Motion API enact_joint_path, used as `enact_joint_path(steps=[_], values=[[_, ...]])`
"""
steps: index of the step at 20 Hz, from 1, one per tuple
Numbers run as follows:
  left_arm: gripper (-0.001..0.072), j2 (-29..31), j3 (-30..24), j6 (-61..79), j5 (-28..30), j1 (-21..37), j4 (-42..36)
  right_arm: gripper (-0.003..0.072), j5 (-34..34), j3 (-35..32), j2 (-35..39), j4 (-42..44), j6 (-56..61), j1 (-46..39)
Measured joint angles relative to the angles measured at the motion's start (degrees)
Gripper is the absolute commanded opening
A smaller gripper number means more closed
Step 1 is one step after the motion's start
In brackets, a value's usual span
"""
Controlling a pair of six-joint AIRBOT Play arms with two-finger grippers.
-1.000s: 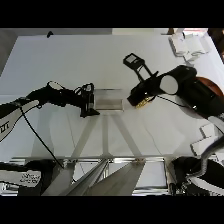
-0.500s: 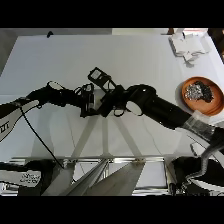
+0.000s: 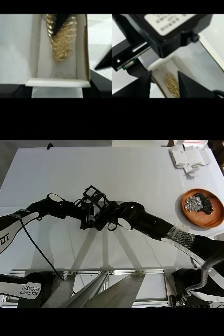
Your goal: Fold the box and place the chain.
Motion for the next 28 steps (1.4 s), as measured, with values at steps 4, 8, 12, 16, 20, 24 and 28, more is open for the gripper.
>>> enact_joint_path(steps=[4, 8, 12, 16, 20, 24, 28], values=[[0.0415, 0.0, 0.0, 0.0, 0.0, 0.0, 0.0, 0.037, 4.6, 0.0, 4.0, -2.4, 0.0, -0.5], [0.0415, 0.0, 0.0, 0.0, 0.0, 0.0, 0.0, 0.0371, 13.4, 0.0, 10.4, -5.5, -1.0, -5.3], [0.0415, 0.0, 0.0, 0.0, 0.0, 0.0, 0.0, 0.0445, 22.2, -1.2, 14.7, -6.6, -8.8, -13.4], [0.0415, 0.0, 0.0, 0.0, 0.0, 0.0, 0.0, 0.0477, 24.3, -6.2, 15.3, -2.5, -24.3, -20.7], [0.0415, 0.0, 0.0, 0.0, 0.0, 0.0, 0.0, 0.0477, 22.1, -10.4, 12.9, 7.2, -46.1, -23.7], [0.0415, 0.0, 0.0, 0.0, 0.0, 0.0, 0.0, 0.0477, 18.0, -11.7, 7.2, 15.4, -62.3, -24.6], [0.0415, 0.0, 0.0, 0.0, 0.0, 0.0, 0.0, 0.0477, 14.8, -12.1, 3.1, 20.2, -68.8, -24.8]])
